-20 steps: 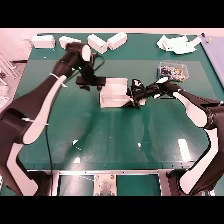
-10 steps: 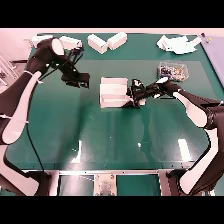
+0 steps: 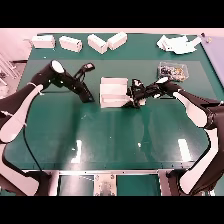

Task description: Fold the box and place the chain.

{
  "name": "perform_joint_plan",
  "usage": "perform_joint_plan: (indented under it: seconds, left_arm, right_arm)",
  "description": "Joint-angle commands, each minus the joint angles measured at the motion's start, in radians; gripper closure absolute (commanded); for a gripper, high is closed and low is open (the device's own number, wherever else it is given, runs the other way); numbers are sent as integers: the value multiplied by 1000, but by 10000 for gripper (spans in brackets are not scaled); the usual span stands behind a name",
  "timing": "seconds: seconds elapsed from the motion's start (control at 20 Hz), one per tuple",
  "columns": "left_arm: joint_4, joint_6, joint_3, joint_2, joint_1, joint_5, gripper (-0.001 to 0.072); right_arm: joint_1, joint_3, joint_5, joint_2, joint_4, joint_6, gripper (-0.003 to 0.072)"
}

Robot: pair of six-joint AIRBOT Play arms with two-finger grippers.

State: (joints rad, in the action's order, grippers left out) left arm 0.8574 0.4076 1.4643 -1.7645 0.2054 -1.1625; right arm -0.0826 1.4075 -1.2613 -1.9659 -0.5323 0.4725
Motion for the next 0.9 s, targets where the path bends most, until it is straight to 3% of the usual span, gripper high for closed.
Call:
perform_joint_plan:
  seconds: [0.0, 0.2, 0.4, 0.85]
  left_arm:
    - [-161, -423, -95, -1, -2, 105, -11]
    - [-315, -622, -100, -29, -2, 97, -11]
    - [-320, -657, -99, -70, -2, 6, -11]
    - [-347, -729, -99, -87, -2, -5, -11]
  right_arm:
    - [-1, 0, 0, 0, 0, 0, 351]
    - [-1, 0, 0, 0, 0, 0, 351]
    - [-1, 0, 0, 0, 0, 0, 351]
    - [-1, 0, 0, 0, 0, 0, 351]
